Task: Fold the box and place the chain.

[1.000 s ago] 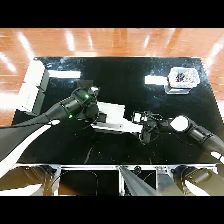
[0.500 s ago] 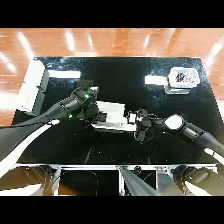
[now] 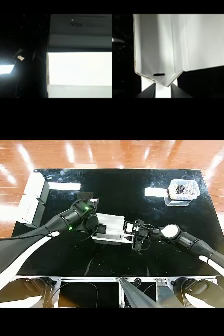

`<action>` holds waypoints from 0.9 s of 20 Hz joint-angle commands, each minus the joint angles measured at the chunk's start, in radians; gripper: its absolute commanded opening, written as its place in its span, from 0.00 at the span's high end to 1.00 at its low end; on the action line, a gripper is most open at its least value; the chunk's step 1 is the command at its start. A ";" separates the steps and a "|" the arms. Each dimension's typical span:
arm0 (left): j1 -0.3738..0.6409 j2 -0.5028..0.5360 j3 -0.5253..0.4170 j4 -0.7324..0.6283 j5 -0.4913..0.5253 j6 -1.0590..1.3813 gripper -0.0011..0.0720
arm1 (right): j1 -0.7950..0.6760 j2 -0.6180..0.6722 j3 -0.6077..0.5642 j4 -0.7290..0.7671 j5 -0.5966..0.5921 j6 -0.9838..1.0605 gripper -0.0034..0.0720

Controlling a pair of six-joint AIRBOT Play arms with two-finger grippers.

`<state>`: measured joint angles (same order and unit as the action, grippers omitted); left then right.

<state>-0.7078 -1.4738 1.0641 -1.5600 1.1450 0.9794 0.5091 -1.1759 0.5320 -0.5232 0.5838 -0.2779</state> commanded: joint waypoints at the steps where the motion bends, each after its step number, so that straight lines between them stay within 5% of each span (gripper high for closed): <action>1: 0.000 -0.001 0.000 -0.002 -0.001 0.000 0.96 | 0.009 -0.005 0.002 0.018 0.004 -0.015 0.66; 18: -0.021 -0.003 0.000 -0.011 -0.035 0.000 0.96 | 0.102 -0.053 0.004 0.186 -0.115 -0.059 0.66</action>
<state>-0.7269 -1.4761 1.0641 -1.5707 1.1149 0.9791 0.6094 -1.2201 0.5350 -0.3676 0.4744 -0.3302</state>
